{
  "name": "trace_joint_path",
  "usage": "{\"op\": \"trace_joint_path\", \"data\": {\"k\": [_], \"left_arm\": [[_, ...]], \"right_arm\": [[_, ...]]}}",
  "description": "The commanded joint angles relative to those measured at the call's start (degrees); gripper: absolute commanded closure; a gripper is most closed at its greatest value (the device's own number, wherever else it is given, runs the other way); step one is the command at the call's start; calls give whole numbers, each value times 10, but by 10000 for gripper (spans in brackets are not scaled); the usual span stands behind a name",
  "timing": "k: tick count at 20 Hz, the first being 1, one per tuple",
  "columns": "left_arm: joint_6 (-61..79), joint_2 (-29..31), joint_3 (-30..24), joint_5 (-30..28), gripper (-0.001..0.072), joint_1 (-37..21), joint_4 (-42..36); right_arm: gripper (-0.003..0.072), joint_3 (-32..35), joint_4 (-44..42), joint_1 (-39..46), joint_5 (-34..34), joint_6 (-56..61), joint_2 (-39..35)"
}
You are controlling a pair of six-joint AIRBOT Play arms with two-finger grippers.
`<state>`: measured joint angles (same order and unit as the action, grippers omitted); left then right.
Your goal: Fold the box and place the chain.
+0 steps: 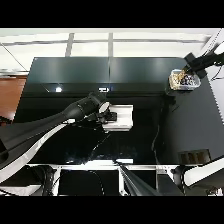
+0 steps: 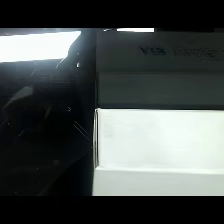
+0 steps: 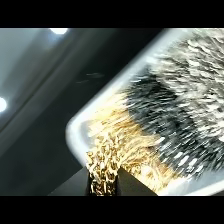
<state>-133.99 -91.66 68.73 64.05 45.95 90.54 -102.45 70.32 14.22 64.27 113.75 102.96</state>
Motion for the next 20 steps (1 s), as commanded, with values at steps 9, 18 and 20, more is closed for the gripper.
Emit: {"op": "trace_joint_path", "data": {"k": [9,18,20], "left_arm": [[0,0,0,1,679,0,-2],[0,0,0,1,679,0,-2],[0,0,0,2,679,0,-2]], "right_arm": [[672,-56,-202,19,91,-240,-244],[673,-56,-346,18,140,-307,-355],[674,-55,-389,17,203,-348,-357]]}}
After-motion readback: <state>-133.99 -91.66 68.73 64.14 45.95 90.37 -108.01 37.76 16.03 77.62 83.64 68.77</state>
